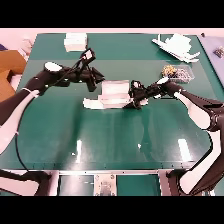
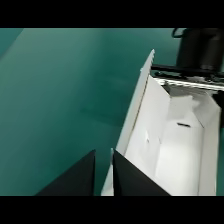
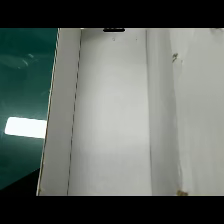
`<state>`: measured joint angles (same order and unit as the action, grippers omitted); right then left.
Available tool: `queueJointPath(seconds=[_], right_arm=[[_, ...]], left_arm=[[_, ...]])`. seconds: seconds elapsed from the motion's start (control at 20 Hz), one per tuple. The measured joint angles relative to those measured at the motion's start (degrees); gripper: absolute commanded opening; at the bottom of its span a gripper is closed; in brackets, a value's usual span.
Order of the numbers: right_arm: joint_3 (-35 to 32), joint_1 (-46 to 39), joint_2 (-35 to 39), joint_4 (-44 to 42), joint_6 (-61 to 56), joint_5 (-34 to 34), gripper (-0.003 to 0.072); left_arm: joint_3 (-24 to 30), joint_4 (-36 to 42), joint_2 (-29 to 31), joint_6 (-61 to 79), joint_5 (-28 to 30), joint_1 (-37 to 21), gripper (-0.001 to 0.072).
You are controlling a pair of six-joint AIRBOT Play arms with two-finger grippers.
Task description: Fold the box and place the chain.
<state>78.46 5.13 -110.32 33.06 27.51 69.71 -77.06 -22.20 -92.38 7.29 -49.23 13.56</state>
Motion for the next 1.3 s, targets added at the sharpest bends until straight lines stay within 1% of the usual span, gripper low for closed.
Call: queueJointPath(seconds=[0.05, 0.2, 0.4, 0.45, 0.5, 0.65, 0.85, 1.1, 1.3], right_arm=[[0.00, 0.00, 0.00, 0.00, 0.00, 0.00, 0.0550], [0.00, 0.00, 0.00, 0.00, 0.00, 0.00, 0.0550], [0.00, 0.00, 0.00, 0.00, -0.02, 0.02, 0.0550], [0.00, 0.00, -0.02, 0.00, -0.02, 0.02, 0.0550], [0.00, 0.00, -0.02, 0.00, -0.02, 0.02, 0.0551], [0.00, 0.00, -0.02, 0.00, -0.04, 0.02, 0.0550], [0.00, 0.00, 0.00, 0.00, -0.04, 0.02, 0.0550], [0.00, 0.00, 0.00, 0.00, -0.04, 0.02, 0.0550], [0.00, 0.00, -0.02, 0.00, -0.04, 0.02, 0.0550]], left_arm=[[0.00, -1.64, 0.66, -1.53, -2.01, -1.07, 0.0381], [0.26, -8.15, 1.70, -5.57, -9.44, -3.72, 0.0381], [2.80, -14.25, 1.44, -5.29, -13.42, -5.01, 0.0383], [3.26, -14.97, 0.83, -4.55, -13.79, -5.01, 0.0474], [3.65, -15.78, -0.13, -3.98, -14.03, -5.01, 0.0488], [4.20, -16.61, -2.60, -1.53, -13.75, -5.25, 0.0487], [4.39, -15.69, -4.28, 1.81, -12.44, -5.20, 0.0487], [4.33, -12.20, -6.71, 5.03, -11.72, -5.22, 0.0487], [4.26, -10.80, -8.11, 6.86, -10.34, -3.45, 0.0486]])
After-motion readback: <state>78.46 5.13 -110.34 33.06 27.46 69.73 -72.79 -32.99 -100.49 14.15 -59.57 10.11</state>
